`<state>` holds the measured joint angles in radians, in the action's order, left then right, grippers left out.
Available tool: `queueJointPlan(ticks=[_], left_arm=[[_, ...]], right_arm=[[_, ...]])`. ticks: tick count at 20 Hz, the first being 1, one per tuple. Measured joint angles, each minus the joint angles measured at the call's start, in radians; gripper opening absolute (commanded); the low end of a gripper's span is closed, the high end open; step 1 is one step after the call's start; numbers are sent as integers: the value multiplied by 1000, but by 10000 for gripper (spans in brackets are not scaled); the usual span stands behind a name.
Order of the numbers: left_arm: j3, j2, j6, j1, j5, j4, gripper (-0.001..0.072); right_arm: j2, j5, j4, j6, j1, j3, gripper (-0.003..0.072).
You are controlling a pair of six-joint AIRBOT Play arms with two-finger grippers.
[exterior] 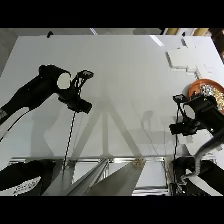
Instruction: Fold the box and place the chain.
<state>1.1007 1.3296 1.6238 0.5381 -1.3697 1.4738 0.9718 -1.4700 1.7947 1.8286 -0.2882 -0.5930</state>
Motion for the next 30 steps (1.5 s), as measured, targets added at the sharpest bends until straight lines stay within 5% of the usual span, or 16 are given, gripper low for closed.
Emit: queueJointPlan(ticks=[20,27,28,30], left_arm=[[0,0,0,0,0,0,8],[0,0,0,0,0,0,8],[0,0,0,0,0,0,8],[0,0,0,0,0,0,8]], right_arm=[[0,80,21,-107,0,0,14],[0,112,372,-235,179,0,18],[0,132,399,-252,240,0,66],[0,172,436,-277,376,0,480]])
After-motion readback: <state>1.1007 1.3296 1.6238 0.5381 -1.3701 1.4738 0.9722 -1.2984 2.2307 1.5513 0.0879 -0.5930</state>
